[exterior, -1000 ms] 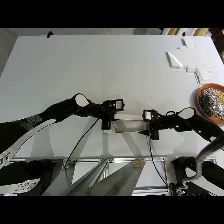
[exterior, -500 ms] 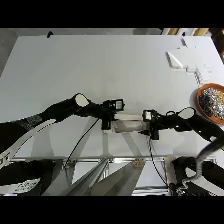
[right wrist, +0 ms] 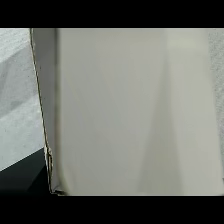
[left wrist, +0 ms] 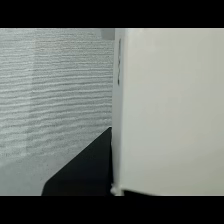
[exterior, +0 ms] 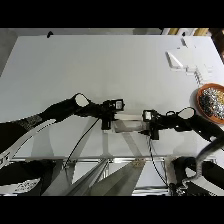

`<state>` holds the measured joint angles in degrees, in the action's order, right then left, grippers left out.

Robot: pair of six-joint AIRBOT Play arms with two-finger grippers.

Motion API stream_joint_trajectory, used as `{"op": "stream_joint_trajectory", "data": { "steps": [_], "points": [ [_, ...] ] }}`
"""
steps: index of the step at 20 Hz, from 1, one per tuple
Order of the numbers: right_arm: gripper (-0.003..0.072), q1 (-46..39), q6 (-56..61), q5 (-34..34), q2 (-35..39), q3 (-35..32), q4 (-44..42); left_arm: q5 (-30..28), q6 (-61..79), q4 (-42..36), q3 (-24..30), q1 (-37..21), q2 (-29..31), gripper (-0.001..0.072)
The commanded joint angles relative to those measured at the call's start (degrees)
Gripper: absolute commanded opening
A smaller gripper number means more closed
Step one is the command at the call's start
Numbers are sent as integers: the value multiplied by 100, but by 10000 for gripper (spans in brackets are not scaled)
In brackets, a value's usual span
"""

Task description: Fold the box and place the chain.

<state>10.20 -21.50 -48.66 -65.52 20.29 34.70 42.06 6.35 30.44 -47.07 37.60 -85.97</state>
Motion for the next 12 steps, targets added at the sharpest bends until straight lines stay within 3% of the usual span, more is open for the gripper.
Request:
{"op": "stream_joint_trajectory", "data": {
  "steps": [1,7,8,9,10,11,12],
  "points": [
    [397,4,2,0,-2,0,-2,-2,0,2,-2,0,-2,10],
    [397,4,2,0,-2,0,-2,46,-24,4,-2,0,7,17],
    [397,4,2,0,-2,0,-2,57,-15,11,-2,0,35,106],
    [397,4,2,0,-2,0,-2,59,-17,31,-2,-4,92,266],
    [397,4,2,2,-2,0,-2,59,-24,138,-2,-35,197,489],
    [397,4,2,2,-2,0,-2,63,-37,184,-2,-83,306,631],
    [397,4,2,0,-2,0,-2,83,-76,181,-2,-170,415,704]
  ]
}}
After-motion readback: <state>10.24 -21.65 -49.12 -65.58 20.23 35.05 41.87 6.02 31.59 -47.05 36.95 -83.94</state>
